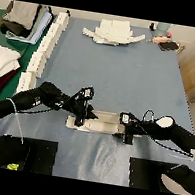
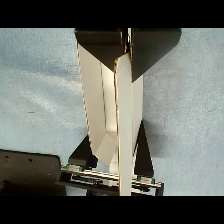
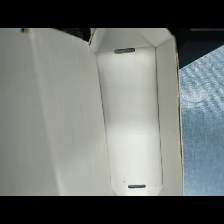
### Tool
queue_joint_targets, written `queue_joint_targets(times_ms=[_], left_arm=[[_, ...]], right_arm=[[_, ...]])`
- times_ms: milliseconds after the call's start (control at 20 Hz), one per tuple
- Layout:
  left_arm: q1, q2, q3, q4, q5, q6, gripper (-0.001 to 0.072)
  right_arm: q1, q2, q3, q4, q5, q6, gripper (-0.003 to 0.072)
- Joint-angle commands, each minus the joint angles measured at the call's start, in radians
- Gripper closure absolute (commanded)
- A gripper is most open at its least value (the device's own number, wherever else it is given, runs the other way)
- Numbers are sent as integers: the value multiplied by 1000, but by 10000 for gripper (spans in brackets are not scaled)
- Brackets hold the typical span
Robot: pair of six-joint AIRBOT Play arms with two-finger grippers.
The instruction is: Fold the box.
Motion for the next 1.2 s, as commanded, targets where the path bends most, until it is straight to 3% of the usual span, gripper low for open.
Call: queue_joint_targets(times_ms=[0,1150], left_arm=[[0,1,1,0,0,0,693],[1,1,2,-11,-4,-1,690]], right_arm=[[0,-1,-1,-4,1,1,172],[0,-1,-1,-4,0,1,172]])
